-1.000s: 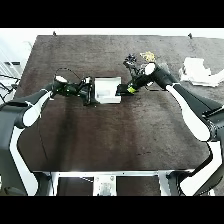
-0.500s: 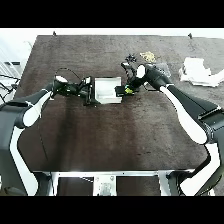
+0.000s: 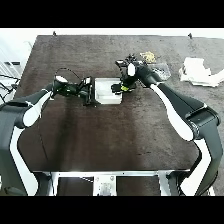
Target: Fold the box and place the chain.
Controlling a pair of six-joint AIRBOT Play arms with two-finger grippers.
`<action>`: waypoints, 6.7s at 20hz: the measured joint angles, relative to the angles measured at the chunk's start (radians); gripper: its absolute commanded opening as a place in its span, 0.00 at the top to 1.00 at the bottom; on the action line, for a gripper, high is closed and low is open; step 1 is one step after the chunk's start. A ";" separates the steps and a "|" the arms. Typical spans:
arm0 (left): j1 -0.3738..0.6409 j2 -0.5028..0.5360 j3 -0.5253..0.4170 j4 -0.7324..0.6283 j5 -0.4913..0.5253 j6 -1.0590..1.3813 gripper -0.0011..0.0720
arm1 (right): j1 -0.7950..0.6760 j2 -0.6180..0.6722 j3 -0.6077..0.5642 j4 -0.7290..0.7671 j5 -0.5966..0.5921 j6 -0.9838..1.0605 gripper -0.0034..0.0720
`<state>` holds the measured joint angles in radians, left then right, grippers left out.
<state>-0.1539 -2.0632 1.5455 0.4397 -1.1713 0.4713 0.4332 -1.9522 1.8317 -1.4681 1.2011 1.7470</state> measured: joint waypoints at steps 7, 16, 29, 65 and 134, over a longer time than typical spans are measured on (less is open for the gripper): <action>0.000 0.000 0.000 -0.002 0.000 0.000 0.26 | 0.006 -0.061 0.094 -0.056 0.125 0.056 0.40; 0.000 0.000 0.000 -0.002 0.001 0.000 0.26 | 0.020 -0.128 0.178 -0.095 0.225 0.122 0.57; 0.002 0.000 0.000 -0.001 0.000 -0.001 0.26 | 0.050 -0.135 0.188 -0.079 0.256 0.210 0.87; 0.000 0.000 0.000 -0.002 0.002 0.000 0.26 | -0.063 0.140 0.186 -0.250 0.166 0.040 0.34; 0.000 0.000 0.000 -0.002 0.008 0.000 0.26 | 0.070 0.730 -0.091 0.154 -0.010 -0.320 0.94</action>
<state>-0.1539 -2.0632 1.5455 0.4374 -1.1633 0.4717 0.5030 -1.2221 1.7405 -1.3136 1.1908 1.4273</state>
